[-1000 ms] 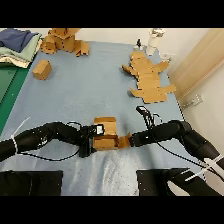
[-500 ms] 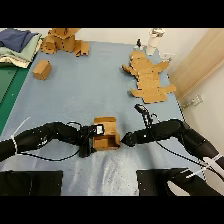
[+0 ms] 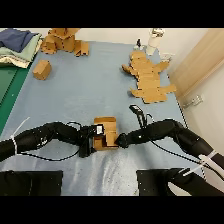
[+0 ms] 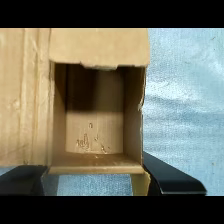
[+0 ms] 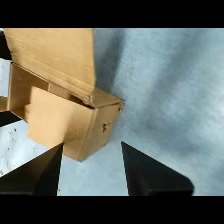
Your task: Fold the box.
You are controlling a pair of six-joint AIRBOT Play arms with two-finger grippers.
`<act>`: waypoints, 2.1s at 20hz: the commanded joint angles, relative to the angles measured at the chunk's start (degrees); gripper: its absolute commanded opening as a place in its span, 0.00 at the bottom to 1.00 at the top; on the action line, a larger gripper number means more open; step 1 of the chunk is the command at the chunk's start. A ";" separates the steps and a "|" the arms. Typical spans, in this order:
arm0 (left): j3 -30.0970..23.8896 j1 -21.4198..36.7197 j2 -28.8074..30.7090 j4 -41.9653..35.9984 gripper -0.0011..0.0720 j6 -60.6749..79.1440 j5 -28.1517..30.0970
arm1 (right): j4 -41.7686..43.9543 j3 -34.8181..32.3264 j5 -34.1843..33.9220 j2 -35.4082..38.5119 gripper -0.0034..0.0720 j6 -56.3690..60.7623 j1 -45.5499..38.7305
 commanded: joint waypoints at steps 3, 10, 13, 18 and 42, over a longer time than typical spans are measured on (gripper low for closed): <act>-0.02 0.00 -0.02 0.02 0.82 0.02 0.00 | -16.57 6.78 3.17 -5.31 0.80 19.17 8.11; -0.02 0.00 -0.02 0.04 0.82 0.02 0.00 | -36.11 14.03 -1.38 -11.47 0.80 46.71 21.49; -0.02 0.00 -0.02 0.04 0.82 0.02 0.00 | -39.12 18.53 -5.42 -17.44 0.80 52.17 25.51; -0.02 0.00 -0.02 0.04 0.82 0.02 0.00 | -41.55 24.20 -9.68 -25.94 0.80 59.56 28.74; -0.02 0.00 -0.02 0.20 0.83 0.02 0.00 | -50.69 27.43 -24.15 -20.81 0.63 64.06 30.75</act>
